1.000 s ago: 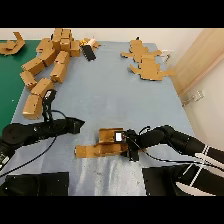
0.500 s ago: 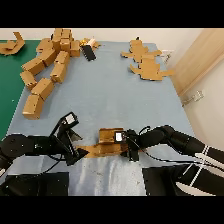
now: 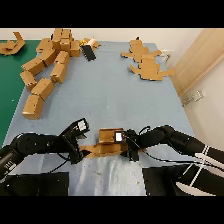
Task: Fold the box.
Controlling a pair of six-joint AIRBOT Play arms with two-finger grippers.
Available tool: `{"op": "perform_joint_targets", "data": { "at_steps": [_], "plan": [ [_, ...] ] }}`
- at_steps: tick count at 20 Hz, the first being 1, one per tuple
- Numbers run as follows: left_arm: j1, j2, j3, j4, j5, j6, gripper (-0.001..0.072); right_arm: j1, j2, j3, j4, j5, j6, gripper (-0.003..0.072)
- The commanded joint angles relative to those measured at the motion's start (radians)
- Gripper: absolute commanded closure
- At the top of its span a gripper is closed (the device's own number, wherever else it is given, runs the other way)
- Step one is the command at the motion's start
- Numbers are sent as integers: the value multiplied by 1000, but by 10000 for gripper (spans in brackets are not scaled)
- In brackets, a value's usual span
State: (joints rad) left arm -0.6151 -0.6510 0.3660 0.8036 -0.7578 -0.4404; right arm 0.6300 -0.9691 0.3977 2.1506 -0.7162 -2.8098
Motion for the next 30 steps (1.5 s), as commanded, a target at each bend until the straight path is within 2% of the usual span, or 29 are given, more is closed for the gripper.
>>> {"op": "perform_joint_targets", "data": {
  "at_steps": [1, 2, 5, 7, 10, 13, 17, 22, 24, 25, 26, 30],
  "plan": [
    [30, -10, -3, 3, -163, 219, 60, 0, 0, 0, 0, 0, 0, 222],
    [56, -13, -10, -24, -174, 282, 59, 0, 0, 0, 0, 0, 0, 222],
    [153, -77, -35, -226, -192, 544, 59, 0, 0, 0, 0, 0, 0, 222],
    [156, -145, -35, -241, -187, 641, 59, 0, 0, 0, 0, 0, 0, 222],
    [142, -205, -35, -269, -153, 629, 59, 0, 0, 0, 0, 0, 0, 222],
    [141, -206, -35, -315, -168, 570, 58, 0, 0, 0, 0, 0, 0, 222],
    [141, -209, -35, -319, -95, 570, 58, 0, 0, 0, 0, 0, 0, 222],
    [140, -211, -35, -347, -80, 571, 60, 0, 0, 0, 0, 0, 0, 222],
    [119, -214, -35, -376, -44, 571, 62, 0, 0, 0, 0, 0, 0, 222],
    [100, -215, -35, -378, -18, 571, 117, 0, 0, 0, 0, 0, 0, 222],
    [79, -216, -35, -377, 1, 571, 239, 0, 0, 0, 0, 0, 0, 222],
    [8, -227, -35, -370, 74, 571, 257, 0, 0, 0, 0, 0, 0, 222]
  ]
}}
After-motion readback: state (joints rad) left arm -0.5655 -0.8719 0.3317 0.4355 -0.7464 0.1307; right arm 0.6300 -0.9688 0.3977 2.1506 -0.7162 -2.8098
